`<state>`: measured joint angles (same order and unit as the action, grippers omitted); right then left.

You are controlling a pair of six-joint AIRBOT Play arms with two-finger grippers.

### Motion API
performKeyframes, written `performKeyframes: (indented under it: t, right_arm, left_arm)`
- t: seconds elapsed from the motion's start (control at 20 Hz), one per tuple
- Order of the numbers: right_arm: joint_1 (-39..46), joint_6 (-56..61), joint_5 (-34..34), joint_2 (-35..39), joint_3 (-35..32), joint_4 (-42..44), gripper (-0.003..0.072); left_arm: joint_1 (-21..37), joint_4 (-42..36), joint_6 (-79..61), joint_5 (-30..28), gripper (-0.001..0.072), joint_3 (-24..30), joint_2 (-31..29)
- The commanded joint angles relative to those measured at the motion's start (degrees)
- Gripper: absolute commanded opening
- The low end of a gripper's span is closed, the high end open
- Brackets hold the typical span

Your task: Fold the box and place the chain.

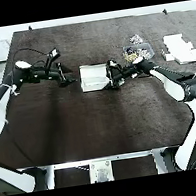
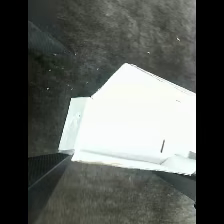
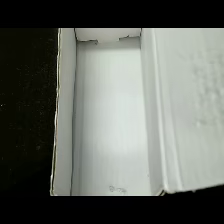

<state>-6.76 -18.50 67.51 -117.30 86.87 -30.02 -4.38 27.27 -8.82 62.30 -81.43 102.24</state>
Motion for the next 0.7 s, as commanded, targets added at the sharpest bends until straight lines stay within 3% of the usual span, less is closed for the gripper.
performKeyframes:
  t: [0.0,0.1,0.2,0.35,0.65]
  right_arm:
    - [-0.04,0.02,0.02,-0.02,-0.02,0.0,0.0501]
    - [-0.04,0.02,0.02,-0.02,-0.02,0.0,0.0501]
    - [-0.04,0.02,0.0,-0.02,-0.02,0.02,0.0501]
    - [-0.04,0.02,0.02,-0.02,-0.02,0.0,0.0501]
    - [-0.04,0.02,0.02,-0.02,-0.02,0.0,0.0501]
  left_arm:
    - [0.07,-1.14,-3.63,-3.85,0.0676,-0.87,2.89]
    - [0.07,-1.6,-1.97,-3.98,0.0676,-0.9,2.71]
    - [0.0,-1.42,-2.69,4.0,0.0676,-0.87,3.15]
    - [-0.15,-1.42,-7.17,6.93,0.0675,-1.31,5.11]
    - [-0.17,-0.26,-7.61,11.93,0.0675,-11.19,12.68]
